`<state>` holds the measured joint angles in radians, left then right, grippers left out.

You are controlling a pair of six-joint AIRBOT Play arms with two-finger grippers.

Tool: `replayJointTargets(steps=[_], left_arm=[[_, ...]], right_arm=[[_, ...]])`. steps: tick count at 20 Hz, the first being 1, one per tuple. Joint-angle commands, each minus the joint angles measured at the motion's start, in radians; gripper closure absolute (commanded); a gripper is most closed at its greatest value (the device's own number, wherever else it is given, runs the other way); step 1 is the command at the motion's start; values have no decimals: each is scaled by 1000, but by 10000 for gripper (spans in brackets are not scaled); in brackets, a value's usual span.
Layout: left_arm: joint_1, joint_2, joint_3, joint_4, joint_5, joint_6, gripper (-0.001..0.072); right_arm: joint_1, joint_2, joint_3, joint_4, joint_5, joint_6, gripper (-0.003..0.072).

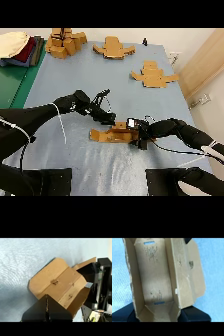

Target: Fold the box.

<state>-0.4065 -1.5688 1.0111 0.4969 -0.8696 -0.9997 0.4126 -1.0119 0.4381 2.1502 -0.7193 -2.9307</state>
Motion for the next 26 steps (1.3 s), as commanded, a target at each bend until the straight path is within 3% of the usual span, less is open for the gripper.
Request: replayJointTargets(steps=[1, 6, 8, 10, 14, 18, 19, 20, 21, 26], left_arm=[[2, -14, 11, 21, 2, 0, 696], [72, 89, 115, 29, -143, 128, 697], [100, 170, 109, 150, -166, 140, 698], [95, 267, 51, 256, -126, 179, 698], [27, 425, -134, 260, -91, 468, 698], [-61, 456, -274, 256, -78, 822, 693], [-59, 449, -302, 242, -43, 914, 635], [-56, 435, -329, 224, 22, 972, 183], [-53, 415, -348, 193, 100, 984, 20], [-66, 357, -351, 161, 163, 1031, 20]], right_arm=[[0, -1, -1, 0, 0, 0, 114], [0, -1, -1, 0, 0, 0, 114], [0, -1, -1, 0, 0, 0, 115], [0, -1, -1, 0, 0, 0, 114], [0, -1, -1, 0, 1, 0, 114], [0, -1, -1, 0, 1, 0, 114], [0, -1, -1, 0, 1, 0, 114], [0, -1, -1, 0, 1, 0, 114], [0, -1, -1, 0, 1, 0, 114], [0, -1, -1, 0, 1, 0, 114]])
